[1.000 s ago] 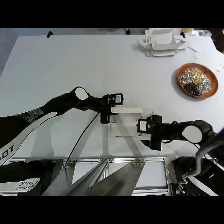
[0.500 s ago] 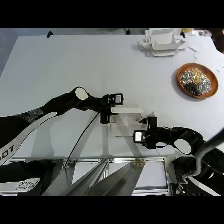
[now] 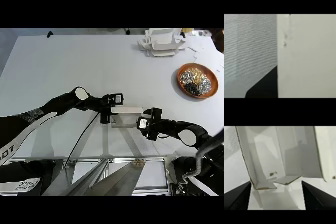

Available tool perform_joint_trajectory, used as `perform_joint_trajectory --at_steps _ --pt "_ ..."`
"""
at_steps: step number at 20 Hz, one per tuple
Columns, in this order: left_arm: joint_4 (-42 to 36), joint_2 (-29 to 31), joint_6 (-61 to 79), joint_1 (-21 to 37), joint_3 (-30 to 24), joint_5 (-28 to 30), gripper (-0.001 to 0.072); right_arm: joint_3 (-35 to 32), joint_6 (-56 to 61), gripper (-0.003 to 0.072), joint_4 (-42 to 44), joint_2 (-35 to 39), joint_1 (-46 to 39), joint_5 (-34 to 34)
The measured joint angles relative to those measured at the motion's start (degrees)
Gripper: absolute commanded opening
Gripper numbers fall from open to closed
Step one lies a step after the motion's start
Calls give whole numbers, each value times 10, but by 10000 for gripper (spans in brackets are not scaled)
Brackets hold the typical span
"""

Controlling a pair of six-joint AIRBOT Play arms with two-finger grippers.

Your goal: Fold the box and place the chain.

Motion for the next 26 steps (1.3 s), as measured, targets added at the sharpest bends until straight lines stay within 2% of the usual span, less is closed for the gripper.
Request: perform_joint_trajectory --at_steps 5,14,20,26 --pt "0 0 0 0 0 0 13 5 -126 694 123 -34 -61 30" --pt "0 0 0 0 0 0 13 33 -318 694 269 -140 -160 116" --pt "0 0 0 0 0 0 13 78 -390 694 301 -211 -198 185" --pt "0 0 0 0 0 0 13 100 -416 693 316 -258 -203 215"
